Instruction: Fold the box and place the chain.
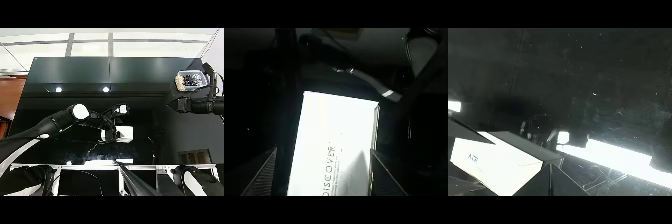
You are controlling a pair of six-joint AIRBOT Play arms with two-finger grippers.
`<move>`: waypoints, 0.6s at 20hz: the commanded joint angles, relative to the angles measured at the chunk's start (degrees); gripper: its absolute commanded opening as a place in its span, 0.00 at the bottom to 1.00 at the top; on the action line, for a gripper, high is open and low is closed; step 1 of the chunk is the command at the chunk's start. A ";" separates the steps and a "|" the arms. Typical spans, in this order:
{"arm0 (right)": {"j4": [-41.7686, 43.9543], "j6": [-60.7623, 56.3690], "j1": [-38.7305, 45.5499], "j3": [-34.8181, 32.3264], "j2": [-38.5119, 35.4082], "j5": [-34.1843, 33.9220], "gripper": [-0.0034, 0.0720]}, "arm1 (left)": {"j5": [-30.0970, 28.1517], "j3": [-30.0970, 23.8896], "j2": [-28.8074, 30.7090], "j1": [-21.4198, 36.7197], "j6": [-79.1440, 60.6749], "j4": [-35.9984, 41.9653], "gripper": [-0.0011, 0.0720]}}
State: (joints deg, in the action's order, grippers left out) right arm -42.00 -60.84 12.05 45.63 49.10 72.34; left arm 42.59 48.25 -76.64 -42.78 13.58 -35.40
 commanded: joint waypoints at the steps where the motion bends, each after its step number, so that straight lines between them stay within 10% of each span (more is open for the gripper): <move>1: -0.09 0.52 0.02 0.04 -0.04 0.07 0.06 | 0.22 0.81 -0.92 -0.39 1.73 -0.20 0.99; 12: -0.09 1.77 0.02 0.04 -0.04 0.04 0.06 | 2.71 0.81 -0.92 -0.33 6.62 -5.53 0.98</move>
State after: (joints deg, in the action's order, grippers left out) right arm -42.11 -59.37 12.05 45.63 49.12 72.38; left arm 45.19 48.99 -77.54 -43.09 19.51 -40.12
